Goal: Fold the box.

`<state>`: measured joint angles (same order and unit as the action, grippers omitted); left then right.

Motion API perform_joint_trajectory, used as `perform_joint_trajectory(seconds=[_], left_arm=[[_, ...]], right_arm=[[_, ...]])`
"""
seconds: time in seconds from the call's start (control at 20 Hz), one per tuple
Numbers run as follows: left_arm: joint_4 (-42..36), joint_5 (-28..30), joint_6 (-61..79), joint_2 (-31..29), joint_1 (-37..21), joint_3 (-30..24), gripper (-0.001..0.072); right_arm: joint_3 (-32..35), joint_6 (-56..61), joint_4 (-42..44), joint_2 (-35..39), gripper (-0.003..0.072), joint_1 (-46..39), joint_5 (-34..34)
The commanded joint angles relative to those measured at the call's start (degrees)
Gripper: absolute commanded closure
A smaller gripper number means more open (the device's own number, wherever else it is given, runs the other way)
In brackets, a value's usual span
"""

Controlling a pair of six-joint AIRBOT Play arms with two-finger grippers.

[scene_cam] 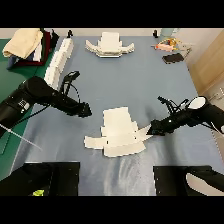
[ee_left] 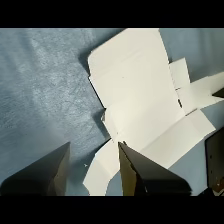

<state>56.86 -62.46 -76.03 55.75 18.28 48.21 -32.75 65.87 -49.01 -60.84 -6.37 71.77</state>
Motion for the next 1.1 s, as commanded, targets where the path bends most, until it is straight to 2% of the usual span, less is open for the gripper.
perform_joint_trajectory(seconds=[0.0, 0.15, 0.25, 0.5, 0.65, 0.8, 0.95, 1.05], left_arm=[[-0.04, 0.13, -1.03, 0.04, -4.02, -1.29, 0.0258], [-0.61, 0.46, 1.95, 0.37, -4.81, -4.94, 0.0257], [-3.98, 0.79, 5.68, 1.79, -4.81, -6.58, 0.0256], [-25.81, 1.79, 26.62, 12.15, -4.81, -6.73, 0.0257], [-35.60, 3.19, 36.94, 19.04, -4.81, -6.69, 0.0257], [-37.59, 1.53, 41.42, 25.75, -4.74, -5.11, 0.0257], [-37.62, -5.20, 44.44, 30.67, -4.70, -2.12, 0.0259], [-37.62, -8.00, 45.42, 31.58, -4.70, -1.01, 0.0259]], right_arm=[[5.35, -3.58, 0.22, 8.28, 0.0686, 4.94, -10.08], [9.84, -3.56, 0.00, 15.02, 0.0686, 7.87, -15.72], [11.21, -3.48, 0.00, 17.81, 0.0685, 8.98, -17.25], [11.76, -3.32, 0.70, 19.08, 0.0685, 10.45, -17.27], [11.76, -3.30, 0.92, 19.06, 0.0685, 10.43, -17.18], [11.76, -3.30, 0.92, 19.06, 0.0686, 10.43, -17.14], [11.76, -3.32, 0.87, 19.06, 0.0685, 10.43, -17.00], [11.76, -3.32, 0.85, 19.02, 0.0685, 10.43, -16.94]])
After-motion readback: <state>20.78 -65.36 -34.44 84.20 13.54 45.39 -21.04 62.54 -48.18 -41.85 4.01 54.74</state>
